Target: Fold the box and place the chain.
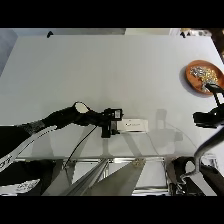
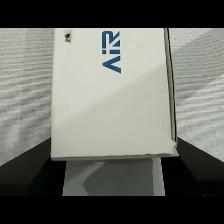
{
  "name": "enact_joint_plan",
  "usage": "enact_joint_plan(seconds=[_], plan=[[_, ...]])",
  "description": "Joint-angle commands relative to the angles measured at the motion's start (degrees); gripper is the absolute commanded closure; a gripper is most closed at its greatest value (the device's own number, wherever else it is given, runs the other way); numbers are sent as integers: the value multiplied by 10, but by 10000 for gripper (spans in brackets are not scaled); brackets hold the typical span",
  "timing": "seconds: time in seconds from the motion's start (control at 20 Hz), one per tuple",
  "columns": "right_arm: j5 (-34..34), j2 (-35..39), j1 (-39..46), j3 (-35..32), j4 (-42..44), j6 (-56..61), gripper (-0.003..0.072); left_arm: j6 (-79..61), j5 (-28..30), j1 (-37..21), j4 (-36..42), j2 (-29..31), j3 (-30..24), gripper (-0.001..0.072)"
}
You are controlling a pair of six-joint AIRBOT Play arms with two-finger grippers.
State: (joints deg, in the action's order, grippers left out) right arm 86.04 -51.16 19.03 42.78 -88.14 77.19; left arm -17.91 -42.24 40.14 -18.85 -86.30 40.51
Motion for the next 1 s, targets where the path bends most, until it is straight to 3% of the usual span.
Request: enact_joint_plan(seconds=[0.0, 0.45, 0.5, 0.55, 0.6, 0.8, 0.95], plan=[[1, 0, 4, 1, -1, 3, 666, 0, 7, 0, 4, 0, 0, 437], [1, 0, 4, 1, -1, 3, 666, 3, -4, -1, 0, 5, 0, 441], [1, 0, 4, 1, -1, 3, 666, 2, -4, -2, 0, 10, 0, 496], [1, 0, 4, 1, -1, 3, 666, 4, -5, -2, -1, 18, 0, 657], [1, 0, 4, 1, -1, 3, 666, 3, -4, -2, -7, 31, 0, 705], [1, 0, 4, 1, -1, 3, 666, 11, 9, -6, -42, 105, 0, 706], [1, 0, 4, 1, -1, 3, 666, 120, 36, -31, -79, 182, 0, 706]])
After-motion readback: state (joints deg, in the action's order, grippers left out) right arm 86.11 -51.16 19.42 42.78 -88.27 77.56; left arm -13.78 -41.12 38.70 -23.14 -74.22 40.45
